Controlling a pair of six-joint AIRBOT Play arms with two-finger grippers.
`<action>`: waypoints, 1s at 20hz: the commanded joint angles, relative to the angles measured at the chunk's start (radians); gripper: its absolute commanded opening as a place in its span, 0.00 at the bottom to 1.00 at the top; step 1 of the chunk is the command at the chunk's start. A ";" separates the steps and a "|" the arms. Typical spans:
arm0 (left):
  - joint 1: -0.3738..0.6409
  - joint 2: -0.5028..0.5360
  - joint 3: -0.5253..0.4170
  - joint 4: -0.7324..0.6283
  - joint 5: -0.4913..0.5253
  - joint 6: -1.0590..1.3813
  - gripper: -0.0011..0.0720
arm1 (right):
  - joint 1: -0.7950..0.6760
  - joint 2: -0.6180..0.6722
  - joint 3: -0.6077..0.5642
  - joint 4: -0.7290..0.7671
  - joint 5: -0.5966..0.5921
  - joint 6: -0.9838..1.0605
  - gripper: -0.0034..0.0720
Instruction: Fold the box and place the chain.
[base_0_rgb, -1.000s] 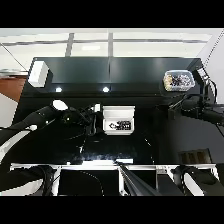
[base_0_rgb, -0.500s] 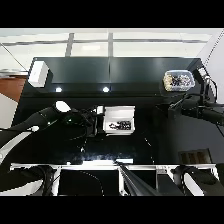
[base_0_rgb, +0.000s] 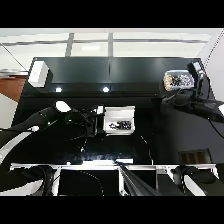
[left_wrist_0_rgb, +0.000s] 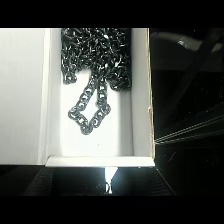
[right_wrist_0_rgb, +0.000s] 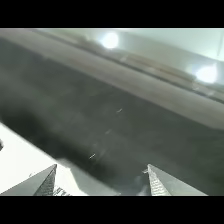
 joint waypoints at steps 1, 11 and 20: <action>0.000 -0.001 0.000 0.002 0.001 0.000 0.64 | 0.041 -0.117 0.072 -0.096 -0.066 0.149 0.99; 0.000 -0.001 0.000 0.002 0.001 0.000 0.64 | 0.249 -0.365 0.080 -0.093 -0.198 0.086 0.98; -0.001 -0.001 0.000 0.003 0.001 0.000 0.64 | 0.261 -0.364 0.213 -0.093 0.063 -0.161 0.99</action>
